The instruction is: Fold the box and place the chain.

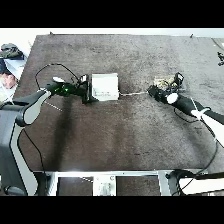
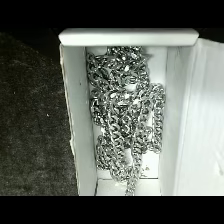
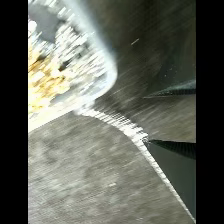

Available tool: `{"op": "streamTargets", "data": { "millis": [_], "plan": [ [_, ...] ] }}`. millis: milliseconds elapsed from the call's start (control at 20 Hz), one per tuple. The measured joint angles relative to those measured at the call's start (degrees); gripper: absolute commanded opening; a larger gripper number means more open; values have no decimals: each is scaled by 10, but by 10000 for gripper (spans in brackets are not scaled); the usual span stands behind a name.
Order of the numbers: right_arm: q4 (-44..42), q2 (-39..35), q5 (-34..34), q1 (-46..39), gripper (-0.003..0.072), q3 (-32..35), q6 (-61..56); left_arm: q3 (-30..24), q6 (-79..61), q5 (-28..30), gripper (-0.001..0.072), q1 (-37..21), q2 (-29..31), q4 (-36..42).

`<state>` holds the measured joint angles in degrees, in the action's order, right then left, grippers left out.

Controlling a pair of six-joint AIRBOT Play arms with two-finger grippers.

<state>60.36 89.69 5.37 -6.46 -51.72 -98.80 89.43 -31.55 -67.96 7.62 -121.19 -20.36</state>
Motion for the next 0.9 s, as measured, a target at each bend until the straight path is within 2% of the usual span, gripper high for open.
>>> {"op": "streamTargets", "data": {
  "millis": [100,300,650,900],
  "plan": [
    [-14,34,1,0,-11,-34,-1,0,0,0,276,0,0,0],
    [-39,48,11,31,-11,-80,7,0,0,0,276,0,0,0],
    [-48,-71,-15,205,-10,-159,105,0,0,0,276,0,0,0],
    [-24,-94,-23,293,-10,-212,134,0,0,0,276,0,0,0]
  ]
}}
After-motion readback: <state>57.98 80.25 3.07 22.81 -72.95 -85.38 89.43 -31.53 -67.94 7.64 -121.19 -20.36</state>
